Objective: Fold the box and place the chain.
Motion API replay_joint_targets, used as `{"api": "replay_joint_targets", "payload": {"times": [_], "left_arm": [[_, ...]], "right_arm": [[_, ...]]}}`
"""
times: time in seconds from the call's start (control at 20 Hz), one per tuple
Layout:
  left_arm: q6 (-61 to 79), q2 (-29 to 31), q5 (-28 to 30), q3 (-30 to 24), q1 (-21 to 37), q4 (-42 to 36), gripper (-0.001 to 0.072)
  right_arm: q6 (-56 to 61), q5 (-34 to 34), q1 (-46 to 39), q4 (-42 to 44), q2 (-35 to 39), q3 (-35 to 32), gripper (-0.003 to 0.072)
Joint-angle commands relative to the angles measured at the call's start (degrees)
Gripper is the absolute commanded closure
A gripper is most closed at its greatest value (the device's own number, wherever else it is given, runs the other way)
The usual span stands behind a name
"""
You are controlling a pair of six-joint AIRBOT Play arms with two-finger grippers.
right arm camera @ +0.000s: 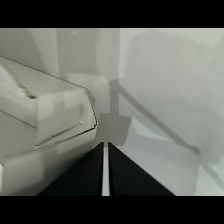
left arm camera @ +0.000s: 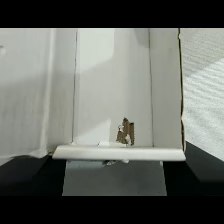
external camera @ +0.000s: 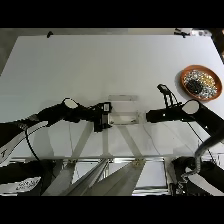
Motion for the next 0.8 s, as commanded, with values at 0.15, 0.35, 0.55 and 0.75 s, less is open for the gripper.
{"api": "replay_joint_targets", "payload": {"times": [0.15, 0.35, 0.55, 0.75], "left_arm": [[0.02, 0.0, 0.02, 0.02, 0.02, 0.0, 0.0501], [0.02, 0.0, 0.0, 0.02, 0.02, 0.0, 0.0501], [0.02, 0.0, 0.02, 0.02, 0.02, 0.0, 0.0501], [0.02, 0.0, 0.0, 0.02, 0.02, 0.0, 0.0501]], "right_arm": [[-1.46, 3.89, 1.57, 4.59, 2.86, 0.79, 0.0444], [-1.42, 3.87, 3.72, 6.27, 2.86, 0.79, 0.0404], [-1.14, 4.31, 4.81, 7.04, 2.86, 0.81, 0.0301], [1.44, 0.87, 7.21, 5.46, 2.84, 0.83, 0.0247]]}}
